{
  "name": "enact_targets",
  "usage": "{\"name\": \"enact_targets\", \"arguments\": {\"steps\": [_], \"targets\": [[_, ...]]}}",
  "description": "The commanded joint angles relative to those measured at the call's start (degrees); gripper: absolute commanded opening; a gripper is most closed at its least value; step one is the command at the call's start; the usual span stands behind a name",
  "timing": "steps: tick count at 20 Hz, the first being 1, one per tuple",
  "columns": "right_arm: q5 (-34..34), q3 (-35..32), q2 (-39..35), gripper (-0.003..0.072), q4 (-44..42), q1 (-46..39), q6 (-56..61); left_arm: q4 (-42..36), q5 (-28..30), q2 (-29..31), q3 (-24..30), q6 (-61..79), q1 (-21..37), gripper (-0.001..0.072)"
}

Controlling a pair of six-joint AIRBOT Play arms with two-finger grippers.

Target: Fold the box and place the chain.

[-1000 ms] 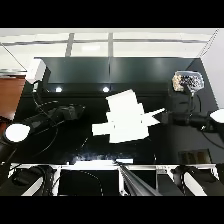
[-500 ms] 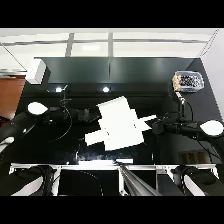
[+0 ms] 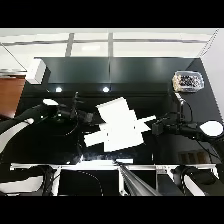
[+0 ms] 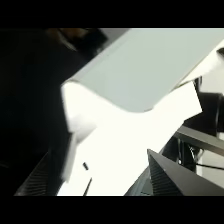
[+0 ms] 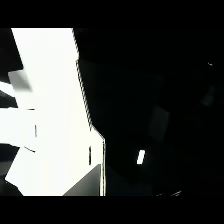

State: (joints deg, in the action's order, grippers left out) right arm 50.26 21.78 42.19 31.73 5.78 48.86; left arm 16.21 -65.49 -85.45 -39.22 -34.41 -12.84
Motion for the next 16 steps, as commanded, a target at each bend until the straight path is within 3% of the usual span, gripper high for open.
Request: {"name": "enact_targets", "arguments": {"steps": [1,4,5,8,10,11,12,13,16], "targets": [[0.11,-0.02,-0.02,0.0011,0.02,0.04,0.22,-3.13,-6.69,-5.62,-4.26,6.23,-2.84,0.0695],[0.09,-0.02,-0.02,0.0011,0.07,0.02,0.22,-1.27,-8.52,-8.52,-7.28,8.72,-4.66,0.0692],[0.11,-0.02,-0.02,0.0011,0.04,0.04,0.24,0.20,-8.63,-9.35,-8.07,8.68,-4.63,0.0660],[0.31,-0.02,-0.02,0.0011,0.04,0.04,0.42,3.87,-8.46,-10.45,-9.07,8.83,-4.09,0.0130],[0.31,-0.02,-0.02,0.0015,0.26,0.02,0.42,4.48,-9.01,-10.45,-9.09,10.32,-3.61,0.0044],[0.31,0.00,-0.02,0.0140,0.28,-0.02,0.68,4.35,-9.62,-10.45,-9.09,10.78,-3.30,0.0037],[0.74,0.37,-0.04,0.0517,1.03,-0.46,1.44,4.33,-10.58,-10.43,-9.09,11.76,-3.06,0.0030],[2.19,1.70,-0.04,0.0676,4.02,-1.51,3.08,4.33,-11.52,-10.43,-9.11,12.37,-2.82,0.0029],[9.84,10.80,-0.04,0.0676,17.66,-7.13,4.28,4.35,-12.33,-9.75,-9.16,14.47,-2.73,0.0027]]}}
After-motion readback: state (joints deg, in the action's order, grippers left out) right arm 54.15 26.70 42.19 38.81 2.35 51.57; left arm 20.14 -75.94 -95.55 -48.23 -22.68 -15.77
